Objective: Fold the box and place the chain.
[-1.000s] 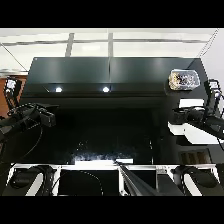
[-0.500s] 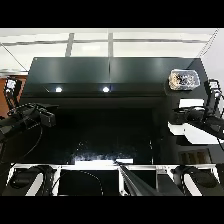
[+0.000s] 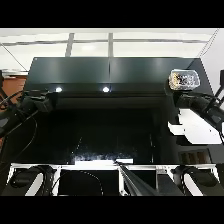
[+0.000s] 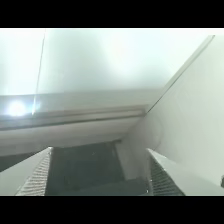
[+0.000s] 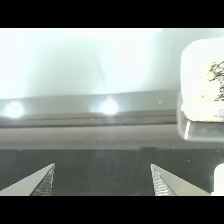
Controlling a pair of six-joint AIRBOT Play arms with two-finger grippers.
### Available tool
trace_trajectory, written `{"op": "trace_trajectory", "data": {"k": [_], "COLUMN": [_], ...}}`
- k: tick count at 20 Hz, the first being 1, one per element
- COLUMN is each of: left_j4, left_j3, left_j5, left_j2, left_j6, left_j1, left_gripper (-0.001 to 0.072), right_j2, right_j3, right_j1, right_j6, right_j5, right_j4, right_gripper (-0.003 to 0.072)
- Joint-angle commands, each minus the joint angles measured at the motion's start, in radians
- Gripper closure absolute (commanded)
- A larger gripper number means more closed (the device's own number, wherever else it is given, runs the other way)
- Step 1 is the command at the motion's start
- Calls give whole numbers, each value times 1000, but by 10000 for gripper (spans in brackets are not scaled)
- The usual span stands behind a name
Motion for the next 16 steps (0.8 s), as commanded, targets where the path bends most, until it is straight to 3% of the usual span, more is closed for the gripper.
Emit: {"op": "trace_trajectory", "data": {"k": [1,5,8,10,13,16], "left_j4": [-59,-58,-58,-51,-52,-55], "left_j3": [7,6,6,6,6,6], "left_j5": [-3,-76,-94,-112,-135,-134], "left_j2": [-55,-108,-130,-130,-130,-131], "left_j6": [1,1,1,1,2,1], "left_j1": [-2,-2,-2,-2,-2,-2], "left_gripper": [5,5,5,5,5,5], "right_j2": [-177,-468,-631,-684,-727,-774], "right_j3": [88,399,618,685,694,694], "right_j1": [-96,-391,-578,-679,-832,-977], "right_j6": [127,246,216,206,200,47], "right_j5": [-11,205,518,642,674,653], "right_j4": [-69,-266,-404,-529,-620,-404], "right_gripper": [-34,-34,-34,-34,-34,-34]}}
